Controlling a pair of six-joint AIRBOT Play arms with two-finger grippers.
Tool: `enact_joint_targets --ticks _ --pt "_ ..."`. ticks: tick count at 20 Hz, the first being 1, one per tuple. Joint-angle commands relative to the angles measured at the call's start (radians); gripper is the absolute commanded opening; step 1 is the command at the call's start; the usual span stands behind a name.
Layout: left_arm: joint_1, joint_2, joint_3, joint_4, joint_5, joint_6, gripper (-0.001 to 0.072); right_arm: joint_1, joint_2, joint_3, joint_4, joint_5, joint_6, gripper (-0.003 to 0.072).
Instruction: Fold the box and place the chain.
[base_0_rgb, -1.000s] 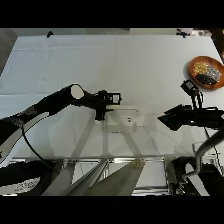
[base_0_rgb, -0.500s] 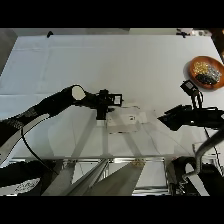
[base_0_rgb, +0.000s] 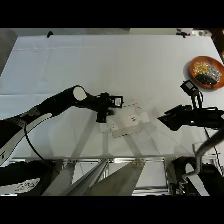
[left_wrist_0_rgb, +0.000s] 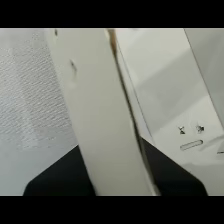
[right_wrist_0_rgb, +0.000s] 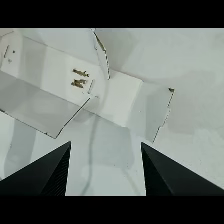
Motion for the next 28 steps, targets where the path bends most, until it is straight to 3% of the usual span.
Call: enact_joint_targets --ticks 1,3,8,13,22,26,27,28 --pt "-0.001 -0.031 0.001 -0.029 -0.026 0.000 0.0122 0.000 0.001 0.001 0.000 0.000 0.001 0.0481" --pt "-0.001 -0.031 0.001 -0.038 -0.024 0.004 0.0005 0.000 0.001 0.001 0.000 0.000 0.000 0.0481" --pt "-0.001 -0.024 0.001 -0.033 -0.002 0.008 0.0006 0.000 0.001 0.001 0.000 -0.001 0.001 0.0481" --pt "-0.014 0.001 0.001 0.003 0.106 0.007 0.0004 0.000 0.001 0.001 -0.004 0.000 0.001 0.0481" --pt "-0.066 0.000 0.001 0.079 0.100 0.004 0.0014 0.000 0.001 0.001 -0.023 0.005 -0.008 0.0481" --pt "-0.066 0.000 0.001 0.082 0.107 0.004 0.0014 0.000 0.001 0.001 -0.029 0.024 -0.117 0.0484" --pt "-0.066 0.000 0.001 0.082 0.107 0.004 0.0014 0.000 0.001 0.001 -0.028 0.039 -0.164 0.0519" --pt "-0.066 0.000 0.001 0.082 0.107 0.004 0.0014 0.011 0.001 0.001 -0.031 0.051 -0.218 0.0631"
